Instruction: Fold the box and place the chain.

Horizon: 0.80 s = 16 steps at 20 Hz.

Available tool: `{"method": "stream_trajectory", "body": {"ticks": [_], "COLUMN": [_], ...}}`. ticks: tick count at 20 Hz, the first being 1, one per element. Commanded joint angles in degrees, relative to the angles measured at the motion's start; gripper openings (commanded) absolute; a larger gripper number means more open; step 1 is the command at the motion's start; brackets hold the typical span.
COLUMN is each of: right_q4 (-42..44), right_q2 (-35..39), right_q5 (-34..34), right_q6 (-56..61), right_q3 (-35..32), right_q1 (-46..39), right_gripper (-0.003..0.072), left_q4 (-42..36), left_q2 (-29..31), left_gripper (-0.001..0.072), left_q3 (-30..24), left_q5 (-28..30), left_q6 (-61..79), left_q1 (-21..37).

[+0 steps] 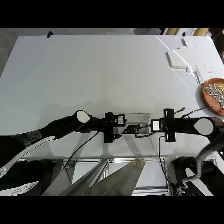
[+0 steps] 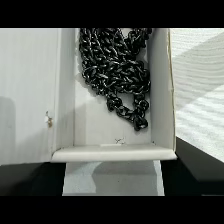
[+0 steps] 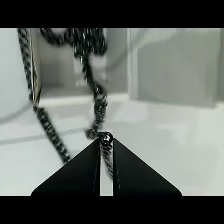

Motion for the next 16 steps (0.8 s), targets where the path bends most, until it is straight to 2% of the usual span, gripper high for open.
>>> {"method": "stream_trajectory", "body": {"ticks": [1,5,7,11,14,15,16], "right_q4": [5.62,18.56,23.30,25.22,24.94,24.68,24.59], "right_q2": [7.67,8.63,8.11,6.23,1.73,-0.11,-1.62], "right_q5": [2.25,1.77,-0.87,-6.19,-11.28,-12.74,-14.19], "right_q6": [0.26,-0.48,-0.50,-0.44,-0.44,-0.46,-0.46], "right_q3": [0.00,0.00,-0.02,-0.02,-0.02,0.00,0.00], "right_q1": [3.93,6.25,8.22,15.21,19.52,20.26,20.41], "right_gripper": [0.0019,0.0019,0.0019,0.0019,0.0020,0.0043,0.0126], "left_q4": [0.00,0.02,0.02,0.00,0.00,0.00,0.02], "left_q2": [0.04,0.04,0.04,0.04,0.04,0.04,0.04], "left_gripper": [0.0331,0.0331,0.0332,0.0332,0.0331,0.0331,0.0331], "left_q3": [-0.02,-0.02,-0.02,-0.02,-0.02,-0.02,-0.02], "left_q5": [-0.39,-0.33,-0.35,-0.37,-0.37,-0.35,-0.35], "left_q6": [0.02,0.02,0.02,0.02,0.02,0.02,0.02], "left_q1": [-0.02,-0.02,-0.04,-0.02,-0.02,-0.02,-0.02]}}
